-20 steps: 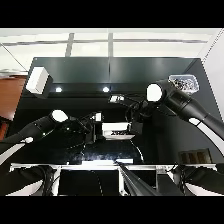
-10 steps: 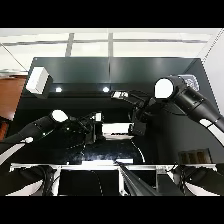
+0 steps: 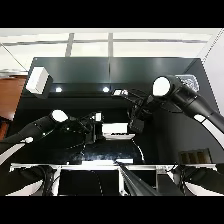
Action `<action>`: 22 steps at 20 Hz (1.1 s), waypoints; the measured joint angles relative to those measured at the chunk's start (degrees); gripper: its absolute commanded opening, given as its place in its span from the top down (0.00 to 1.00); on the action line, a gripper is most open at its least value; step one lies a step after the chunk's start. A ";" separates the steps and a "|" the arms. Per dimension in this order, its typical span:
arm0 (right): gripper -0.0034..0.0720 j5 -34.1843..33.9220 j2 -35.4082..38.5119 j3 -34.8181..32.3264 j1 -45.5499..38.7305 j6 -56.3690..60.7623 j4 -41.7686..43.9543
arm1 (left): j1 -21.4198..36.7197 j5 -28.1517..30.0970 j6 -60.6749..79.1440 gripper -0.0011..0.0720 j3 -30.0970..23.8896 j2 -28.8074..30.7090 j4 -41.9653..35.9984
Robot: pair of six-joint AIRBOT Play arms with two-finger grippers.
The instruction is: Fold the box and place the chain.
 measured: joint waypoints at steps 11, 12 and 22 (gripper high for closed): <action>0.04 -3.34 -2.38 0.00 0.00 -0.83 -1.84 | 0.00 0.04 -0.07 0.45 0.00 0.00 0.00; 0.04 -3.78 -2.60 0.00 0.00 -0.85 -1.97 | 0.00 0.04 -0.07 0.45 0.00 0.00 0.00; 0.03 -5.97 -2.97 0.13 -0.02 -1.03 -2.80 | 0.00 0.04 -0.02 0.45 0.00 0.00 0.00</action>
